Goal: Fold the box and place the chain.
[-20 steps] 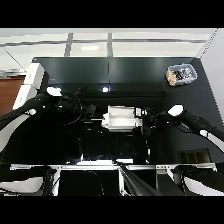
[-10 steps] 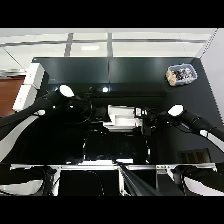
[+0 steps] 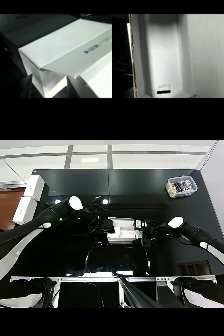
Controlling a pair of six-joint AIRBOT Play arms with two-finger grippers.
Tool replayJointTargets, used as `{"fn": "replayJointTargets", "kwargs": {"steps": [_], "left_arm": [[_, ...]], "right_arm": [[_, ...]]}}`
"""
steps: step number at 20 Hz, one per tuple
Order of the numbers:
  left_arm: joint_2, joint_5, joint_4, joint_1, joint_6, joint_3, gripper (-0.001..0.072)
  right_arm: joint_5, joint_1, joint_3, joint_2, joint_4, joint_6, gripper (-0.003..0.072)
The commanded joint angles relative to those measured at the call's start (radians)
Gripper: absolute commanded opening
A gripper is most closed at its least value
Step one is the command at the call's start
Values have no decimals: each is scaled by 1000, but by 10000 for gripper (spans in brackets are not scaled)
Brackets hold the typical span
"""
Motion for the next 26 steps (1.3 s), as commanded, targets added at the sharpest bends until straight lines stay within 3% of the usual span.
{"fn": "replayJointTargets", "kwargs": {"steps": [1,7,18,19,21,23,26], "left_arm": [[1,37,29,-19,-64,4,486],[1,81,185,-82,-154,29,486],[0,33,283,-85,-311,31,484],[-3,33,288,-90,-327,31,477],[-6,37,313,-103,-365,31,360],[-6,54,329,-122,-401,32,360],[-9,45,500,-183,-540,69,353]], "right_arm": [[0,0,0,0,0,0,132],[0,0,0,0,0,0,132],[0,0,0,0,0,0,133],[0,0,0,0,0,0,132],[0,0,0,0,0,0,132],[0,0,0,0,0,0,132],[0,0,0,0,0,0,132]]}}
